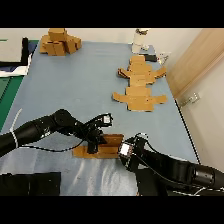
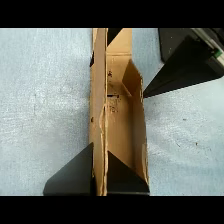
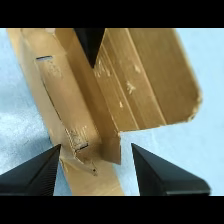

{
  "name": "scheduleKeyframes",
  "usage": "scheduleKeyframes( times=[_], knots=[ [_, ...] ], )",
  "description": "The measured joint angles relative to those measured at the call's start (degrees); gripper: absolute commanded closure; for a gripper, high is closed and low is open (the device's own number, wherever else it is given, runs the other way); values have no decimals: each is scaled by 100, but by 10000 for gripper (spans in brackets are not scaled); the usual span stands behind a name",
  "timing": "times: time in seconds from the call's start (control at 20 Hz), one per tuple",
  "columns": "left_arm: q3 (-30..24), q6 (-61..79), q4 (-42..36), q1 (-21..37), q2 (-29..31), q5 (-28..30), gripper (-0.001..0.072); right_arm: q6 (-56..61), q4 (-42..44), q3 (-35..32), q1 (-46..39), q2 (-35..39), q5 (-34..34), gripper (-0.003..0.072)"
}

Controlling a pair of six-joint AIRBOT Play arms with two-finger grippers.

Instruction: Fold the box.

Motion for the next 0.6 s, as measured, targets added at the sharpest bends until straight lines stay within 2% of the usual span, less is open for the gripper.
scheduleKeyframes(
  times=[0.2,0.35,0.45,0.6],
  knots=[
    [-2,0,0,0,0,-2,696,-2745,2109,96,-1473,-330,319,-33],
    [0,0,0,0,0,0,697,-4728,3613,345,-2404,-944,302,-33],
    [-2,0,0,-2,0,-2,697,-5727,4343,579,-2835,-1440,48,-33],
    [0,0,0,-2,0,-9,696,-6509,4931,846,-3202,-2006,-330,-31]
  ],
)
